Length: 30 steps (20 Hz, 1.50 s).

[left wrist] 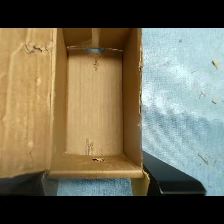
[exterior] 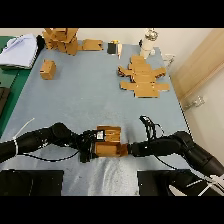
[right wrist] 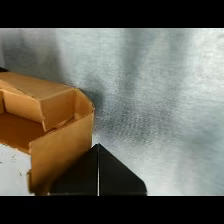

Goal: Fold the box.

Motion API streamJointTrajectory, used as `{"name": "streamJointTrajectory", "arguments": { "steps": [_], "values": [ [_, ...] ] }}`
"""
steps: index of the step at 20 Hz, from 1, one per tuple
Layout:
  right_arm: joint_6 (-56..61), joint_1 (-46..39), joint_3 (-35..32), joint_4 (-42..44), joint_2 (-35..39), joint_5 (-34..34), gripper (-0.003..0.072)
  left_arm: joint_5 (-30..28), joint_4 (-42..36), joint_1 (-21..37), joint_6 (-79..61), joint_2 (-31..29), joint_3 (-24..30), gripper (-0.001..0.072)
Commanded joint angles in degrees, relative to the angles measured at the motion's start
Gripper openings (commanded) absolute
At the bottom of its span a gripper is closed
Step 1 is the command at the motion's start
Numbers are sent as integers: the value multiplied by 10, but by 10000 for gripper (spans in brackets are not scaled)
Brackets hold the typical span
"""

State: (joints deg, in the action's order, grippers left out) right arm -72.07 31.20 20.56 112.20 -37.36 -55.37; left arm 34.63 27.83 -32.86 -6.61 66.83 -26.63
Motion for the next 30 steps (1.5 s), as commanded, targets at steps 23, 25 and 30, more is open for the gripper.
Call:
{"name": "streamJointTrajectory", "arguments": {
  "steps": [23, 25, 30],
  "values": [
    [59, 97, 134, -30, -178, 2, 404, 0, 0, 0, 0, 0, 0, 418],
    [125, 128, 153, -63, -207, -8, 402, 0, 0, 0, 0, 0, 0, 417],
    [316, 214, 224, -171, -281, -58, 399, 0, 0, 0, 0, 0, 0, 417]
  ]
}}
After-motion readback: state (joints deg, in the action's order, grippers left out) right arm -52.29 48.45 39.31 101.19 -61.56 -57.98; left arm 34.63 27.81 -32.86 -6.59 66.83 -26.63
